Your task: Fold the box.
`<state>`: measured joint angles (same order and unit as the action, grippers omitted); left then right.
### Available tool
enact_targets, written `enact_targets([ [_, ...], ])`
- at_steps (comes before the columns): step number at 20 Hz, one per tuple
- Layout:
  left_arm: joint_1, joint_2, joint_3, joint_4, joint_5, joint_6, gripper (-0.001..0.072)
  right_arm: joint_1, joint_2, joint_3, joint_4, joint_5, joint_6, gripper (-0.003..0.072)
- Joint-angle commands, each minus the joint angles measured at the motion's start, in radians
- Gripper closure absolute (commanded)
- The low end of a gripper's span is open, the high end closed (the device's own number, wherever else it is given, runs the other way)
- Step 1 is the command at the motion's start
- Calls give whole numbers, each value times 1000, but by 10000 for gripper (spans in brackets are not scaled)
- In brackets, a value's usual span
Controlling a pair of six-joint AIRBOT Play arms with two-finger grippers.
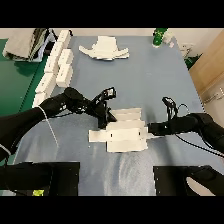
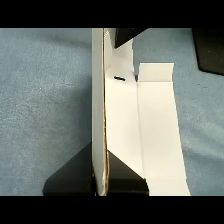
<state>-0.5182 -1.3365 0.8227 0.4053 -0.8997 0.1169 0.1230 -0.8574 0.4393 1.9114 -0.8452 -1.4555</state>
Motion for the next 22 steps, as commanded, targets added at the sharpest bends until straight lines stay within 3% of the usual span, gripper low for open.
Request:
enact_targets([
  [1, 0, 0, -6, 3, 18, 7, 698, 0, 21, 0, 25, 6, -1, 687],
  [6, -19, 8, -39, 30, 69, 7, 702, 0, 29, 0, 31, 6, 0, 687],
  [10, -82, 104, -70, 40, 233, 51, 703, 0, 30, 0, 31, 2, 0, 687],
  [17, -87, 210, -93, 63, 232, 103, 702, -1, 30, 0, 31, 116, 45, 687],
  [22, -157, 210, -174, 62, 358, 104, 702, -1, 30, 3, 30, 138, 50, 687],
])
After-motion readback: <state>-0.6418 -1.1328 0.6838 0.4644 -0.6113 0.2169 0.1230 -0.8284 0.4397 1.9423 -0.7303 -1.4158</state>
